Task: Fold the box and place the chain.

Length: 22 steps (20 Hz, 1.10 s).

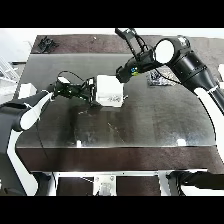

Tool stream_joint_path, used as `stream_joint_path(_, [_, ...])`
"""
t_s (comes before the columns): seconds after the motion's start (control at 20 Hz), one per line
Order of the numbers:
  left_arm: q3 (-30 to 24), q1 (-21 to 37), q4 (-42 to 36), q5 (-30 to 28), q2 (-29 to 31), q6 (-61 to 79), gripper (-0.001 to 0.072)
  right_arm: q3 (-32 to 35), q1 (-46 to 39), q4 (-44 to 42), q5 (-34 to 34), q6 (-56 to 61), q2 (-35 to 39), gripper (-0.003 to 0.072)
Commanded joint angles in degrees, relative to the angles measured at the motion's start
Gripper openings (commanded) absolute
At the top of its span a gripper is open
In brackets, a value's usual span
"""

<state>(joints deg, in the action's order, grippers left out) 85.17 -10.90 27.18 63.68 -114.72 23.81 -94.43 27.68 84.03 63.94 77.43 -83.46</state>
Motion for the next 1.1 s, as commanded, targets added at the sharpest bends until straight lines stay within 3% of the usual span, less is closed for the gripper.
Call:
stream_joint_path(0.0, [0.0,0.02,0.02,0.0,0.04,0.02,0.0538,1.73,-1.68,8.44,1.81,-1.64,0.66,0.0444])
stream_joint_path(0.2, [0.0,0.02,0.02,0.0,0.04,0.02,0.0538,3.21,-8.35,4.07,2.6,-13.86,1.27,0.0455])
stream_joint_path(0.55, [0.0,0.02,0.02,-0.02,0.04,0.02,0.0539,18.21,-21.33,-26.71,-2.73,-55.84,-1.62,0.0456])
stream_joint_path(0.65, [0.0,0.02,0.02,-0.04,0.04,0.02,0.0539,20.35,-22.45,-31.78,-3.54,-65.31,-4.46,0.0458])
stream_joint_path(0.75, [0.0,0.02,0.02,-0.02,0.04,0.02,0.0538,20.65,-22.51,-33.07,-3.52,-70.42,-8.35,0.0501])
stream_joint_path(1.05, [0.0,0.02,0.02,-0.04,0.04,0.02,0.0538,20.63,-22.4,-41.75,-5.49,-82.01,-16.79,0.0501])
